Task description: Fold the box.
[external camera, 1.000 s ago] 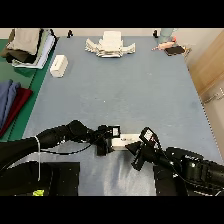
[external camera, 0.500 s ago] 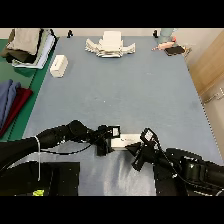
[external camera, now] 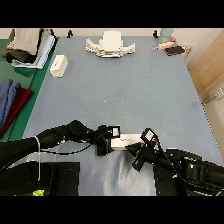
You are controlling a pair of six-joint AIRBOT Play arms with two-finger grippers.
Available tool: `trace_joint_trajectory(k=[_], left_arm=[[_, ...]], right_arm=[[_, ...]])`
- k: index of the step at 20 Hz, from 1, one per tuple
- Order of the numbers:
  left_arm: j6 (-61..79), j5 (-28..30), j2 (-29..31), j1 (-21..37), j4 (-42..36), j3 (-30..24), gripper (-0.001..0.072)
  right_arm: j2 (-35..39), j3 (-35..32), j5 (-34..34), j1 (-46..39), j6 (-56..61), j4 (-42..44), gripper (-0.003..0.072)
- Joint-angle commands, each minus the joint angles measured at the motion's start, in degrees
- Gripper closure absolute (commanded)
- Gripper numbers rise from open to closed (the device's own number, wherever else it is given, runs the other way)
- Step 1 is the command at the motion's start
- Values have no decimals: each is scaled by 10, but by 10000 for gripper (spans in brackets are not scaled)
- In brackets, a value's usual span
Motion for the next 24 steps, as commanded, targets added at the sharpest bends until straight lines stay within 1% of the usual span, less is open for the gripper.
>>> trace_joint_trajectory(k=[1,4,6,13,16,18,20,22,24], left_arm=[[0,0,0,0,0,0,189],[0,0,0,0,0,0,189],[0,0,0,0,0,0,189],[0,0,0,0,0,0,189],[0,0,0,0,0,0,189],[0,0,0,0,0,0,189],[0,0,0,0,0,0,190],[0,0,0,0,0,0,189],[0,0,0,0,0,0,189]], right_arm=[[0,-2,6,1,1,1,686],[0,-1,4,1,1,1,686],[2,3,-11,1,1,1,686],[12,68,-13,-4,-1,-3,685],[13,78,8,-4,-2,-15,685],[12,91,60,-4,-1,-44,685],[12,116,154,-16,-2,-65,685],[9,159,273,-51,-2,-85,685],[-1,205,349,-93,-36,-89,686]])
